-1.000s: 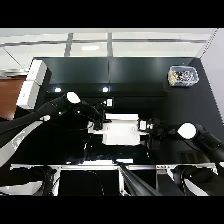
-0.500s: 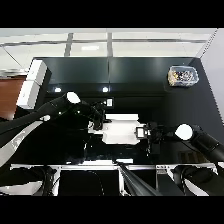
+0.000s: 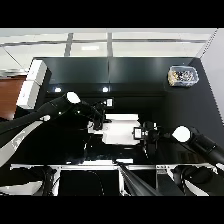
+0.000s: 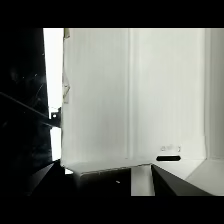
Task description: Fold the box and place the chain.
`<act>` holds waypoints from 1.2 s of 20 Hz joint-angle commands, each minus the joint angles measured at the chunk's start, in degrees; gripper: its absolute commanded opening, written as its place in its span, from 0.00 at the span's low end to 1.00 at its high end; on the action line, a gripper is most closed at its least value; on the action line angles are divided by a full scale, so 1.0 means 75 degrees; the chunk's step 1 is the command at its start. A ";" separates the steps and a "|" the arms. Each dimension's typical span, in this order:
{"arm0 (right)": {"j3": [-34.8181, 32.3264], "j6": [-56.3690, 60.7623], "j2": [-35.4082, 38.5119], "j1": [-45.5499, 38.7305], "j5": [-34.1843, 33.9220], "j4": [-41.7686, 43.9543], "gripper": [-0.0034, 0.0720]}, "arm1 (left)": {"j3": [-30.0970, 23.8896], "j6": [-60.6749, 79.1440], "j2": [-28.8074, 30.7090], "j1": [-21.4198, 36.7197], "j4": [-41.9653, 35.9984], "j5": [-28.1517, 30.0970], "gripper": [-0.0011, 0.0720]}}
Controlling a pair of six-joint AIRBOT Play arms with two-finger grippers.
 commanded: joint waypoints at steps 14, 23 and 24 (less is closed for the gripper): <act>0.0784 0.0009 -0.0038 -0.0851 -0.0152 0.0396 0.99 | -0.0003 -0.0003 -0.0003 0.0000 -0.0003 0.0006 0.05; 0.0959 -0.2165 -0.1160 -0.1122 0.0096 0.2057 0.99 | -0.0003 -0.0003 -0.0003 0.0000 -0.0023 -0.0003 0.06; 0.0959 -0.2226 -0.1282 -0.1122 0.0117 0.2055 0.99 | -0.0003 -0.0003 -0.0003 0.0000 -0.0023 -0.0003 0.05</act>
